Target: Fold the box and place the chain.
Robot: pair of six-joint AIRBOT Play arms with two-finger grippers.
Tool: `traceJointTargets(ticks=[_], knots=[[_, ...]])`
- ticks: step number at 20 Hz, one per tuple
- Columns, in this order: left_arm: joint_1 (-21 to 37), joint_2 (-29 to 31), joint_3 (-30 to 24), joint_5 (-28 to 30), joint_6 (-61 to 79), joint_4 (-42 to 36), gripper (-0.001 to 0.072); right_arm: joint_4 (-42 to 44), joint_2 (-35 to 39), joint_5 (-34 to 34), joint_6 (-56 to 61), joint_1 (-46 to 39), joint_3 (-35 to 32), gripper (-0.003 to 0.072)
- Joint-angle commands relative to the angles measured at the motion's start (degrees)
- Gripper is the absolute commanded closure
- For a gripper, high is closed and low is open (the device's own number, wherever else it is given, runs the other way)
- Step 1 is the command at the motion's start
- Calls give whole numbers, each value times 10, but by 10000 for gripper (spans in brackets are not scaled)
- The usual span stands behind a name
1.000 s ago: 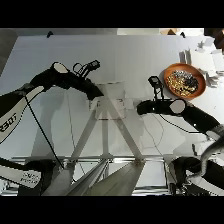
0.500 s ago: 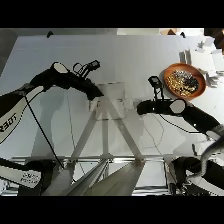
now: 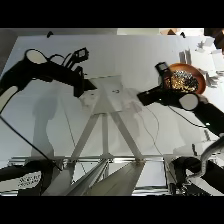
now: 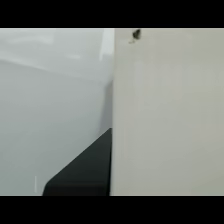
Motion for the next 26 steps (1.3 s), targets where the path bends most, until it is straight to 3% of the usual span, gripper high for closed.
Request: traceJointTargets(ticks=[1,4,6,9,12,16,20,26], knots=[[4,37,-35,-45,28,28,715,-38,64,19,35,-54,6,65],[4,20,-102,13,118,-42,713,-38,92,25,37,-88,6,65],[-2,-2,-126,37,202,-50,712,-38,95,28,37,-95,6,65],[-16,-45,-130,49,226,-62,711,-37,94,28,37,-95,6,65],[-30,-78,-130,107,227,-78,711,-37,94,28,37,-95,6,65],[-45,-89,-130,152,225,-88,711,-37,94,28,37,-95,6,65],[-45,-89,-130,175,229,-142,711,-36,94,28,37,-95,6,65],[-46,-89,-130,147,205,-85,709,-36,94,28,37,-95,6,66]])
